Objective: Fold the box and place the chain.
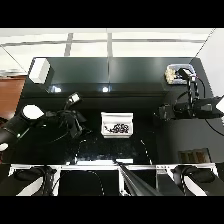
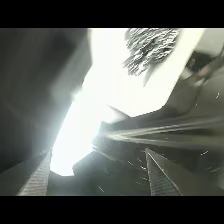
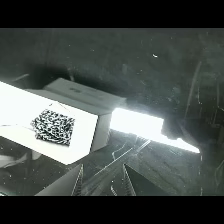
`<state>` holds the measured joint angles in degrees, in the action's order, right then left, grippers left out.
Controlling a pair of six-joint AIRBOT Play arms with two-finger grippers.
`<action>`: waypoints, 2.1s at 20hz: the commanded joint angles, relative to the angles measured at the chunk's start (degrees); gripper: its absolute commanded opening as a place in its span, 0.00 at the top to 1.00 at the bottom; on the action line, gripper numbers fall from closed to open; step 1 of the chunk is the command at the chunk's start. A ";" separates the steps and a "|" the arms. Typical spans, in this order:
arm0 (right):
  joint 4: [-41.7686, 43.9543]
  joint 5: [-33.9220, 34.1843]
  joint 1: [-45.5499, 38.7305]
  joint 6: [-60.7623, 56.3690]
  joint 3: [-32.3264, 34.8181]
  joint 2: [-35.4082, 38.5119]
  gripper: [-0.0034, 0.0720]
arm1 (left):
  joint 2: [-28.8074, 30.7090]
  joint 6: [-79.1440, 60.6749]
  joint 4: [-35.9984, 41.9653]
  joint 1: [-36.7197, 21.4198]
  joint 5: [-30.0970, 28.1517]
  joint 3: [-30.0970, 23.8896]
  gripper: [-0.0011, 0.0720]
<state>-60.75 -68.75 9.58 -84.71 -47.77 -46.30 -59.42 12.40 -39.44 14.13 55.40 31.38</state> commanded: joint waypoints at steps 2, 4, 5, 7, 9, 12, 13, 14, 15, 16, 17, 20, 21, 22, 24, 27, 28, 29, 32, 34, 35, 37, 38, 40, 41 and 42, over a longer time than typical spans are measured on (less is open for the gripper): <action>0.04 1.05 -0.02 -0.59 0.02 0.04 0.54 | -3.50 -36.50 8.44 2.64 -5.53 -1.05 0.01; 0.07 2.16 -0.02 -0.83 0.00 0.04 0.54 | -5.70 -36.33 9.05 4.04 -7.48 -1.01 0.02; 0.07 2.80 -0.02 -1.46 0.00 0.04 0.54 | -7.17 -36.22 10.05 4.24 -7.82 -0.87 0.01; 0.52 4.33 -0.02 -2.12 0.02 0.04 0.54 | -10.19 -36.22 11.78 4.26 -7.65 -0.46 0.02; 0.70 5.01 -0.02 -2.10 0.00 0.04 0.54 | -11.89 -36.22 11.80 4.33 -7.67 -0.15 0.02; 0.70 4.96 -0.02 -2.08 0.00 0.04 0.54 | -12.13 -36.22 12.17 5.20 -8.83 -0.15 0.02; 0.70 4.98 -0.02 -2.08 0.00 0.04 0.54 | -12.13 -36.24 12.55 5.75 -8.85 -0.15 0.02; 0.70 4.98 -0.02 -2.08 0.02 0.04 0.54 | -12.15 -36.20 13.00 6.43 -8.79 -0.09 0.02; 0.70 4.98 0.00 -2.08 0.02 0.04 0.54 | -12.15 -36.20 13.38 7.21 -8.81 -0.04 0.02; 0.68 4.98 0.00 -2.05 0.00 0.04 0.54 | -12.24 -36.22 13.55 8.20 -8.94 -0.04 0.01; 0.68 4.98 0.00 -2.05 0.00 0.04 0.54 | -12.26 -35.98 13.27 9.03 -9.70 -0.04 0.01; 0.68 4.96 0.00 -2.03 0.02 0.04 0.54 | -12.28 -34.40 12.90 9.90 -11.87 -0.02 0.02; 0.68 4.96 0.00 -2.03 0.00 0.04 0.54 | -12.33 -33.42 12.87 9.90 -11.87 0.07 0.02; 0.68 4.96 0.00 -2.03 0.00 0.04 0.54 | -12.35 -32.50 12.90 9.90 -11.74 0.07 0.02; 0.68 4.96 0.00 -1.99 0.02 0.04 0.54 | -12.35 -32.11 12.70 10.12 -11.89 0.07 0.02; 0.66 4.98 0.00 -1.81 0.02 0.04 0.54 | -12.37 -29.07 11.54 10.97 -11.80 0.07 0.02; 0.66 4.98 0.00 -1.81 0.02 0.04 0.54 | -12.39 -27.52 9.79 11.54 -11.80 0.07 0.02; 0.66 4.98 0.00 -1.79 0.02 0.04 0.54 | -12.44 -26.43 8.04 12.04 -11.65 0.07 0.02; 0.66 4.98 0.00 -1.77 0.02 0.04 0.54 | -12.48 -24.52 7.32 12.79 -11.82 0.04 0.02; 0.66 5.01 0.00 -1.77 0.02 0.04 0.54 | -12.48 -24.52 7.32 13.00 -12.13 0.04 0.02; 0.63 5.01 -0.02 -1.77 0.02 0.04 0.54 | -12.48 -24.48 7.56 13.00 -12.28 0.07 0.02; 0.66 5.20 0.00 -1.77 0.00 0.04 0.54 | -12.48 -23.82 8.04 13.00 -13.33 0.07 0.02; 0.63 5.40 0.00 -1.77 0.02 0.04 0.54 | -12.48 -23.87 8.66 13.00 -13.84 0.07 0.02; 0.66 6.01 0.00 -1.79 0.02 0.04 0.54 | -12.48 -23.74 9.05 13.00 -14.49 0.09 0.02; 0.66 6.12 0.00 -1.77 0.02 0.04 0.54 | -12.48 -23.74 9.03 13.03 -14.47 0.09 0.02; 0.66 6.12 0.00 -1.79 0.00 0.04 0.54 | -12.48 -23.74 9.03 13.16 -14.47 0.09 0.02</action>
<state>-60.12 -63.05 9.58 -86.46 -47.77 -46.30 -71.85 -11.60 -30.74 27.16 41.50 31.40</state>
